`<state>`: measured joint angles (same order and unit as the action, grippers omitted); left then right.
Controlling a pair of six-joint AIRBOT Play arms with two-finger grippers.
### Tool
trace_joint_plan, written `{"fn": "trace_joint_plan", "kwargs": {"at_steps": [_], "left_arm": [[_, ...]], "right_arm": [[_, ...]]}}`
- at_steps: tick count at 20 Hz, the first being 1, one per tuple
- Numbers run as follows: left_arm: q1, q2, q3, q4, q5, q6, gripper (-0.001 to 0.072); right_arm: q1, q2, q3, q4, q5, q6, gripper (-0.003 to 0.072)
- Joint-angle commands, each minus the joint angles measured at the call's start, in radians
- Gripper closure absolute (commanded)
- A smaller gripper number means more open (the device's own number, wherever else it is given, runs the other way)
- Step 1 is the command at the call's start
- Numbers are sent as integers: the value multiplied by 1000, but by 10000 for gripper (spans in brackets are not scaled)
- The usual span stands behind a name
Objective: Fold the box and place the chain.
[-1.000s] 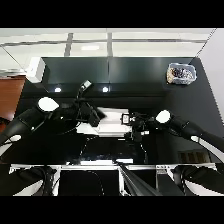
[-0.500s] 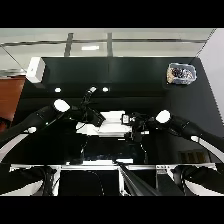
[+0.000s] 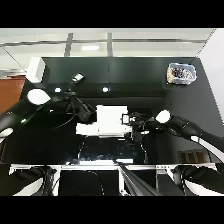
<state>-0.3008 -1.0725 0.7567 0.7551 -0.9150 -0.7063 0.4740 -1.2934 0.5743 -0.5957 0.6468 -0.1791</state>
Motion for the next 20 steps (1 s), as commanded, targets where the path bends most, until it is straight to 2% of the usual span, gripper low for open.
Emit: {"fn": "trace_joint_plan", "kwargs": {"at_steps": [1, 4, 5, 6, 7, 9, 11, 14, 20], "left_arm": [[32, 210, -124, 25, 23, 82, 682], [31, 220, -221, 48, -66, 414, 682], [31, 207, -235, 51, -68, 520, 653], [31, 193, -246, 53, -45, 618, 383], [31, 174, -253, 57, 0, 706, 12], [31, 120, -238, 103, 66, 712, -3], [26, 53, -208, 124, 53, 729, 30], [-9, -30, -169, 125, 40, 734, 36], [-116, -79, -154, 113, 95, 734, 37]], "right_arm": [[1, 0, 0, 0, 0, -1, 259], [1, 0, 0, 0, 0, -1, 259], [1, 0, 0, 0, 0, -1, 259], [1, 0, 0, 0, 0, -1, 259], [1, 0, 0, 0, 0, -1, 259], [1, 0, 0, 0, 0, -1, 259], [1, 0, 0, 0, 0, -1, 259], [1, 0, 0, 0, 0, -1, 259], [1, 0, 0, 0, 0, -1, 259]]}}
